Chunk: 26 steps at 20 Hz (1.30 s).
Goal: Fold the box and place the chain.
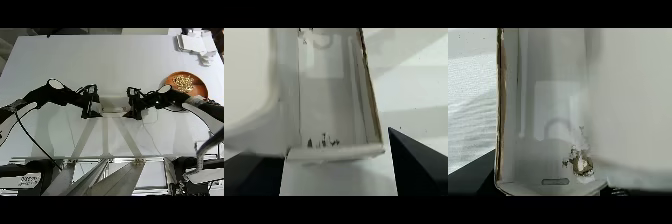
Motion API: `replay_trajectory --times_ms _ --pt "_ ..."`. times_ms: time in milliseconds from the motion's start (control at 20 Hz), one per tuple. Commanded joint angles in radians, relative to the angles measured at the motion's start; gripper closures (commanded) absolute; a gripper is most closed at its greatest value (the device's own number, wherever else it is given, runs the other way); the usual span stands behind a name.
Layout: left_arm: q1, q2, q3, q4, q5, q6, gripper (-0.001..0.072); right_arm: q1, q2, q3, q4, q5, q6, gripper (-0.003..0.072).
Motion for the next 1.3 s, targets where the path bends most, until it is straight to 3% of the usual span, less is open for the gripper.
replay_trajectory --times_ms 0,550,1250 --pt "-0.018 -0.003 -0.008 -0.027 0.054 0.017 0.0013 0.0 0.0 0.001 0.0 0.0 0.001 0.0215" --pt "-0.023 -0.045 -0.059 -0.028 0.175 0.019 0.0013 0.0 0.0 0.001 0.0 0.0 0.001 0.0215" --pt "-0.023 -0.044 -0.076 -0.11 0.156 0.128 0.0013 0.0 0.0 0.001 0.0 0.0 0.001 0.0215"
